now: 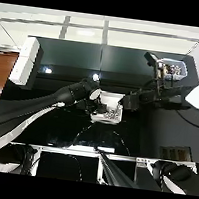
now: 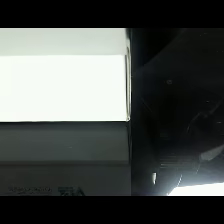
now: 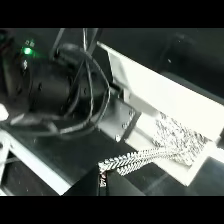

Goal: Fold the box and place the chain.

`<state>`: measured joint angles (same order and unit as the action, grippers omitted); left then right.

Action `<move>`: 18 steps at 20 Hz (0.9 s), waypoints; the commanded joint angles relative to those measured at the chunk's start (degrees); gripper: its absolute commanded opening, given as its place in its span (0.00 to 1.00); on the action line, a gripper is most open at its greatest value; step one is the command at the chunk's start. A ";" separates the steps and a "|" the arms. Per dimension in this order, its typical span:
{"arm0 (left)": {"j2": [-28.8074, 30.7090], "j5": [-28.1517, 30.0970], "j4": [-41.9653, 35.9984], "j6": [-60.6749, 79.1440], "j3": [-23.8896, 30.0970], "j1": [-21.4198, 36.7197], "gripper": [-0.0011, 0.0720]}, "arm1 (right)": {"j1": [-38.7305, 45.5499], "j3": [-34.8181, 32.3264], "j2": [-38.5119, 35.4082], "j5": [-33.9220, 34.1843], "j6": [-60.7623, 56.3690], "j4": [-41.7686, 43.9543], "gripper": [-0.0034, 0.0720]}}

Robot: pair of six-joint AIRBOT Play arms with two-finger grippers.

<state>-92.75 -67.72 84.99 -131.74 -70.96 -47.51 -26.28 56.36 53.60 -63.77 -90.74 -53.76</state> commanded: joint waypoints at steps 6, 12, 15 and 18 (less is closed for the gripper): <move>0.02 -0.02 0.00 0.00 -0.02 0.04 0.05 | 3.56 -4.33 -0.74 -0.37 -2.29 -13.64 0.45; 0.02 -0.26 -0.15 1.16 0.00 0.42 0.05 | 6.32 -4.44 -0.81 -3.19 -3.43 -22.27 0.45; 0.20 -1.20 -0.42 -0.61 -1.55 0.66 0.08 | 5.05 -4.44 -0.81 -2.78 -3.37 -22.43 0.45; 2.49 -1.55 0.46 -1.99 -3.61 0.57 0.60 | 4.74 -4.44 -0.83 -2.45 -3.37 -23.21 0.45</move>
<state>-91.79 -68.55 84.73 -132.40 -73.08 -46.98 -21.23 51.92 52.84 -66.46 -94.08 -75.50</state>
